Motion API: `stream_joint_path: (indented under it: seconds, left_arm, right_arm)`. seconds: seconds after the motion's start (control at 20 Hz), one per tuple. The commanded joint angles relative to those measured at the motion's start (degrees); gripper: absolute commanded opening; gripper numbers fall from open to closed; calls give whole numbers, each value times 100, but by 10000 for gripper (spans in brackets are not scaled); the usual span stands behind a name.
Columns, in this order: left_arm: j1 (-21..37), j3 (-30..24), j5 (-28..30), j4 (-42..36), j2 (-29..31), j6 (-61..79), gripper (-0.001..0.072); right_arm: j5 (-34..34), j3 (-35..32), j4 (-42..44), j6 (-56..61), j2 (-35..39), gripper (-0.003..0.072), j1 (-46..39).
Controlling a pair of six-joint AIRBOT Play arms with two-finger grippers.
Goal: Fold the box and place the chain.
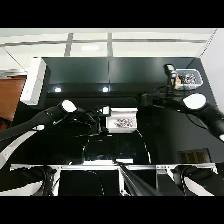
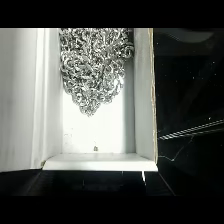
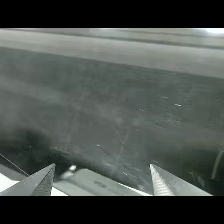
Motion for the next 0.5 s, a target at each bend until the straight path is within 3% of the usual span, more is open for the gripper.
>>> stream_joint_path:
  seconds: [0.0,0.1,0.3,0.45]
  left_arm:
    - [-9,4,17,-4,-4,9,349]
    - [-9,4,15,-4,-4,9,349]
    - [-7,4,-4,-4,-4,9,349]
    - [-7,4,-7,-4,-4,9,350]
  right_arm:
    - [87,116,-2,-651,-450,691,286]
    - [772,125,-168,-1659,-431,652,286]
    - [2295,461,-409,-4273,-422,653,286]
    - [2282,566,-433,-4494,-426,653,304]
